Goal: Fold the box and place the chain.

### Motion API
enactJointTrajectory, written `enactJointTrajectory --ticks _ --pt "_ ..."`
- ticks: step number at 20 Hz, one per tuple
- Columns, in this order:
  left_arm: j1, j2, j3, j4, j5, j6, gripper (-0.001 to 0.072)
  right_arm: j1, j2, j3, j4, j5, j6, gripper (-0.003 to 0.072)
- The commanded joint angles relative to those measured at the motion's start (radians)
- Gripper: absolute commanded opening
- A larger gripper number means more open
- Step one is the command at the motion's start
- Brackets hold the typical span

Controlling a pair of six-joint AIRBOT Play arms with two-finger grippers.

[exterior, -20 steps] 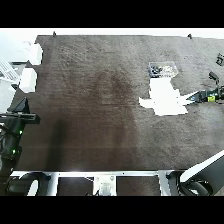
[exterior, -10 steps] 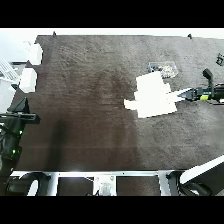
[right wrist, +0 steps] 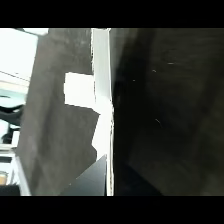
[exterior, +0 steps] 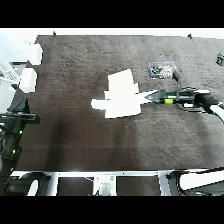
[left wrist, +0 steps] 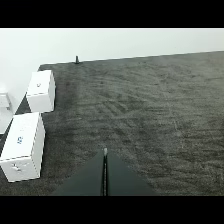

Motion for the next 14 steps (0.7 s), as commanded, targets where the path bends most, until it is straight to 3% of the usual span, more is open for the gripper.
enactJointTrajectory --ticks 1,5,14 --pt "0.0 0.001 0.0 0.0 0.0 0.0 0.0024 0.145 0.025 -0.037 0.04 -0.251 0.038 0.0004" --pt "0.0 0.001 0.0 0.0 0.0 0.0 0.0024 0.206 0.022 -0.037 0.039 -0.38 0.043 0.0004" --pt "0.0 0.001 0.0 0.001 0.001 0.0 0.0024 0.23 -0.061 0.025 0.04 -0.381 0.042 0.0004"
